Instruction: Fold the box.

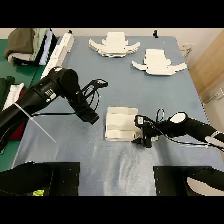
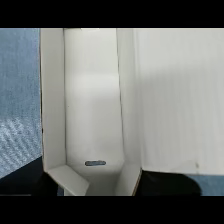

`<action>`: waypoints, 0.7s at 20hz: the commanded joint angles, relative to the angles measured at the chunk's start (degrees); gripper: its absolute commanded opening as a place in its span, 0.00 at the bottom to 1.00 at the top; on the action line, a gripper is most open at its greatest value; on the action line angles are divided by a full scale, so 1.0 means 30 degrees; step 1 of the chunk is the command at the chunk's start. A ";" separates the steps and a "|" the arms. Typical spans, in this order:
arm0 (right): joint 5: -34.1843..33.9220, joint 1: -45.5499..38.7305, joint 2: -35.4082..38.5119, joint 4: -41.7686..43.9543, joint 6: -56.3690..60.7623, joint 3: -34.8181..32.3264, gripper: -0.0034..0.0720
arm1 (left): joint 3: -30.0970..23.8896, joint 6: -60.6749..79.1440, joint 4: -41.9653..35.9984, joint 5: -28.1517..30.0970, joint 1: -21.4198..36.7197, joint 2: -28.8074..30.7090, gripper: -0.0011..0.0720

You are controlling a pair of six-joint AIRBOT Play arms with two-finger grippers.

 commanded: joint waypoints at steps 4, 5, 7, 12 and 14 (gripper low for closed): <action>0.0000 -0.0015 0.0000 0.0000 0.0000 0.0015 0.76 | -0.5435 2.0203 -0.8859 0.5909 0.4138 0.0546 0.94; 0.0000 -0.0015 0.0000 0.0000 0.0000 0.0015 0.76 | -0.6368 2.2950 -1.0404 0.6594 0.4320 0.0532 0.94; 0.0000 -0.0015 0.0000 0.0000 0.0000 0.0015 0.76 | -0.7941 2.6228 -1.1803 0.7016 0.4473 0.0525 0.94; 0.0000 -0.0015 0.0000 0.0000 0.0000 0.0015 0.76 | -1.0200 2.8501 -1.2728 0.8786 0.4401 0.0262 0.95; 0.0000 -0.0015 0.0000 0.0000 0.0000 0.0022 0.76 | -1.0207 2.8545 -1.3916 0.9165 0.4080 0.0087 0.95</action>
